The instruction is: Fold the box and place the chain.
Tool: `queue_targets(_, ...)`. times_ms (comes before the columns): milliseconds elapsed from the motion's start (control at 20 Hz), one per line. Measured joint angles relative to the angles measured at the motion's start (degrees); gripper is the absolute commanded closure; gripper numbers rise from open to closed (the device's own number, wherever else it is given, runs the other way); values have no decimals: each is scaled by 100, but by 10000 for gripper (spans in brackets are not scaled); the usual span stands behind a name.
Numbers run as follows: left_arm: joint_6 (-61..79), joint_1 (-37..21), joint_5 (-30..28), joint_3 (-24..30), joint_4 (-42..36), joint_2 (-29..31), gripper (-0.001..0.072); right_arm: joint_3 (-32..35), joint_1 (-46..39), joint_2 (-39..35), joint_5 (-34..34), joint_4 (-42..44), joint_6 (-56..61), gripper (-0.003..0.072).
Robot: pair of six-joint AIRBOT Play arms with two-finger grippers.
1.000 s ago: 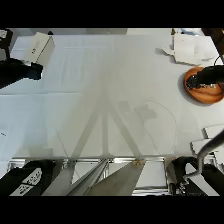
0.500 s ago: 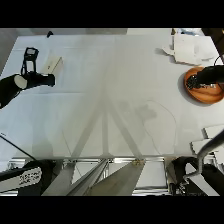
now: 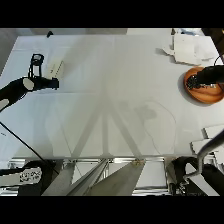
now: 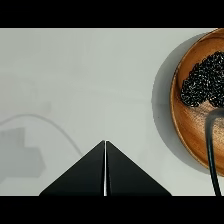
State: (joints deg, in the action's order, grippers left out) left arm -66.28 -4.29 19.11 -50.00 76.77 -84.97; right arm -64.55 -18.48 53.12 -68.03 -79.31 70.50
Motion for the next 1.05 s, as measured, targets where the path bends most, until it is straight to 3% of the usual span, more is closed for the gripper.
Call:
queue_targets(50, 2, 0, 111, 0, 9, 24, 3, 0, 0, 0, 0, 0, 2, 672)
queue_targets(300, 2, 0, 599, 0, 17, 332, 3, 0, 0, 0, -2, 0, 0, 672)
queue_targets(550, 2, 0, 990, 0, 7, 1049, 7, 0, 0, 0, -2, 2, 2, 672)
queue_targets(750, -2, 2, 1462, 0, -376, 1681, 7, 0, 0, 0, 0, 2, 2, 672)
queue_targets(1050, -2, 7, 1729, 0, -1023, 2275, 7, 0, 0, 0, 0, 2, 2, 672)
